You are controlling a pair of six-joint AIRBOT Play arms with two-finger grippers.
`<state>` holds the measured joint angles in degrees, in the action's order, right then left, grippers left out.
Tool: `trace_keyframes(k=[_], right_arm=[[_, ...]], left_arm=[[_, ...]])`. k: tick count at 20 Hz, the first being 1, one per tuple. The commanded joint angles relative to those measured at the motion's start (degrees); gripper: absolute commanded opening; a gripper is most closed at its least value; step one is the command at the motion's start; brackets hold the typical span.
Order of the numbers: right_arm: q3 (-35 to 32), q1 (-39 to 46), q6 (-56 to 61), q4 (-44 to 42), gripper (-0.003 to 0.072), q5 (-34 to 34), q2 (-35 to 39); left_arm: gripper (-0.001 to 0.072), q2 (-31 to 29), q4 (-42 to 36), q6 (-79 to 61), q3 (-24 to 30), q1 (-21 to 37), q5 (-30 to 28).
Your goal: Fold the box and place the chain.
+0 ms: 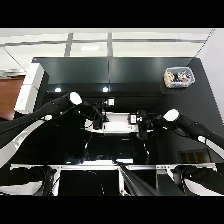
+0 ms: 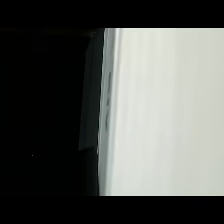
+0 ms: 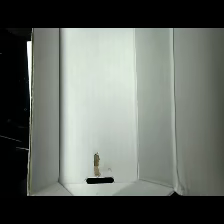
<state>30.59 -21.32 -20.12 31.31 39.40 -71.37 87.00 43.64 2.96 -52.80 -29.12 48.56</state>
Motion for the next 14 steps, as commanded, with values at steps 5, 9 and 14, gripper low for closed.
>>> trace_keyframes(k=[5, 9, 14], right_arm=[[0.0, 0.0, 0.0, 0.3, 0.0702, -0.2, 0.0], [0.0, 0.3, 1.1, 0.4, 0.0701, -0.6, 0.0], [0.0, 0.3, 1.0, 0.4, 0.0702, -0.6, 0.0]], left_arm=[[0.0032, 0.0, 0.0, 0.0, 0.0, 0.0, 0.0], [0.0033, 0.0, 0.0, 0.0, 0.0, 0.0, 0.0], [0.0032, 0.0, 0.0, 0.0, 0.0, 0.0, 0.0]])
